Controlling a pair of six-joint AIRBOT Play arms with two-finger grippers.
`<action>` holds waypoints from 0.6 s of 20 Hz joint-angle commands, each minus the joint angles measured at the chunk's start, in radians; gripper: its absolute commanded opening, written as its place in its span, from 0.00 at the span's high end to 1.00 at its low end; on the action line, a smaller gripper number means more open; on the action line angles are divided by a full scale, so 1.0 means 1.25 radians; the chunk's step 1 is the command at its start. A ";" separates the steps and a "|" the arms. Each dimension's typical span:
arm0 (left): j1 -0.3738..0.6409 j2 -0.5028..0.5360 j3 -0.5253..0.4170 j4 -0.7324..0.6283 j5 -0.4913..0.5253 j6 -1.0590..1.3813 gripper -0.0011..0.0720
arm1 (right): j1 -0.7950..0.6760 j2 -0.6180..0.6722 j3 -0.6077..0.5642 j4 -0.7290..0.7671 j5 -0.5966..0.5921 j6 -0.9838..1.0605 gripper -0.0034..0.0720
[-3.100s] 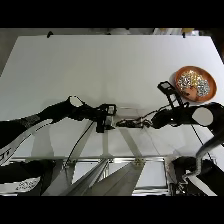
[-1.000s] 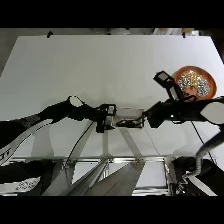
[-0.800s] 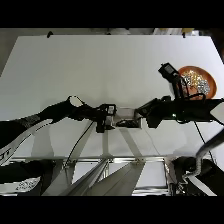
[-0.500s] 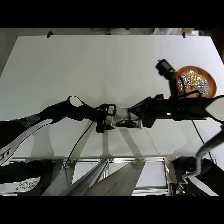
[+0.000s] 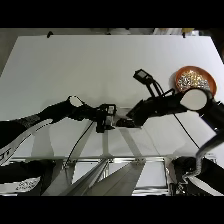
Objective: Fold the box and place the chain.
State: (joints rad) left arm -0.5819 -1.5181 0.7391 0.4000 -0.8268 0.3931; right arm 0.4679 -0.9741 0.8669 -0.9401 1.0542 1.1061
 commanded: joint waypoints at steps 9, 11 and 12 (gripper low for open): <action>0.001 0.000 0.000 0.000 0.000 0.000 0.61 | -0.309 -0.143 0.104 -0.345 0.127 0.083 0.94; 0.001 0.000 0.000 0.000 0.000 0.000 0.61 | -0.309 -0.202 0.098 -0.355 0.126 0.036 0.93; 0.001 0.000 0.000 0.000 0.000 0.000 0.61 | -0.305 -0.230 0.098 -0.355 0.126 -0.019 0.81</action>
